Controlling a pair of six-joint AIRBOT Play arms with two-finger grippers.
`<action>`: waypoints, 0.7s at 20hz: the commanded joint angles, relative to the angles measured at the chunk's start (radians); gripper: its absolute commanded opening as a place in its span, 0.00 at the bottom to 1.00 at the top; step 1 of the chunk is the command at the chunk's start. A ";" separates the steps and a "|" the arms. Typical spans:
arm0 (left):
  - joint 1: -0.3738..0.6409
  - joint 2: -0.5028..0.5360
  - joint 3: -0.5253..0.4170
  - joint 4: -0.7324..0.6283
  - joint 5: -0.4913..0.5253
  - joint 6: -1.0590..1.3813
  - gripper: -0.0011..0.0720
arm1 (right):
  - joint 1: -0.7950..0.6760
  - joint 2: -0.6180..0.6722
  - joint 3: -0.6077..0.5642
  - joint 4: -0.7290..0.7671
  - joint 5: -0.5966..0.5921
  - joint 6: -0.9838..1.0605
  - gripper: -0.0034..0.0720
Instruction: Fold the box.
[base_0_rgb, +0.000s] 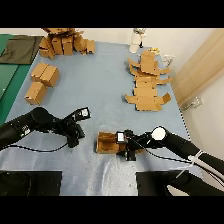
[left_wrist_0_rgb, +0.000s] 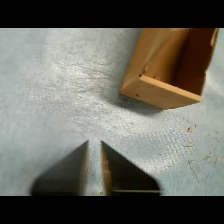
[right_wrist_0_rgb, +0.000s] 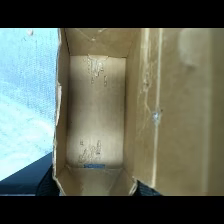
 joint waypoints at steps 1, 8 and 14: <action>0.005 -0.033 -0.012 -0.050 -0.034 0.117 1.00 | 0.000 0.000 0.000 0.000 0.000 0.000 0.64; -0.188 -0.035 -0.012 -0.082 0.013 0.123 1.00 | 0.000 0.001 0.000 0.000 0.000 0.000 0.64; -0.307 -0.035 -0.012 -0.083 0.170 0.123 1.00 | 0.000 0.000 0.000 0.000 0.000 0.000 0.64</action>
